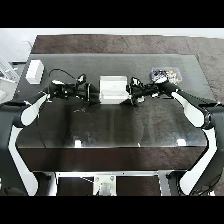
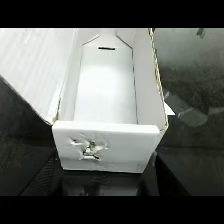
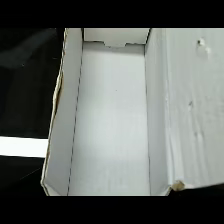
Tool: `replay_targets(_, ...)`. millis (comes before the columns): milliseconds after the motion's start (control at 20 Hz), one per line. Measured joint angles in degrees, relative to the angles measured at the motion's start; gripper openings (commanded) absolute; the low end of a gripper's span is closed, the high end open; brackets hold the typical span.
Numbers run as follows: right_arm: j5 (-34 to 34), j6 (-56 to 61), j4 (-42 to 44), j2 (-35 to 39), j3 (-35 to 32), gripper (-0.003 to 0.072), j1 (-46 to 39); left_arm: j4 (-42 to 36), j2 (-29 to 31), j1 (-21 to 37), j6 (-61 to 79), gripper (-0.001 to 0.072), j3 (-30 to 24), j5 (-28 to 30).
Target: Fold the box and place the chain.
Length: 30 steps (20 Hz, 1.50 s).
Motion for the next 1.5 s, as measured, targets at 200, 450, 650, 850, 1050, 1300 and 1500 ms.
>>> replay_targets(200, -0.02, 0.00, 0.02, 0.00, 0.00, 0.0588, -0.09, -0.52, -1.40, -0.02, 0.17, 0.0715, 1.29, -0.72)
replay_targets(450, 0.11, -0.02, -0.02, 0.00, 0.00, 0.0588, -0.09, -1.46, -2.62, -0.66, 0.98, 0.0714, 1.77, -1.27)
replay_targets(650, 0.09, 0.00, -0.02, 0.00, 0.00, 0.0588, -0.09, -1.97, -3.21, -0.83, 1.49, 0.0714, 2.58, -1.77)
replay_targets(850, 0.09, 0.00, -0.02, 0.00, 0.00, 0.0588, -0.07, -2.08, -3.39, -1.49, 1.60, 0.0713, 2.89, -1.42)
replay_targets(1050, 0.09, -0.02, -0.02, 0.00, 0.00, 0.0588, -0.02, -1.62, -3.39, -2.27, 1.60, 0.0713, 2.97, -0.46)
replay_targets(1300, 0.09, 0.00, -0.02, 0.00, 0.00, 0.0588, -0.02, 0.15, -3.39, -2.58, 1.33, 0.0712, 3.02, 0.90)
replay_targets(1500, 0.09, -0.02, -0.02, -0.02, 0.00, 0.0588, -0.02, 0.68, -3.39, -2.97, 0.96, 0.0712, 3.87, 1.18)
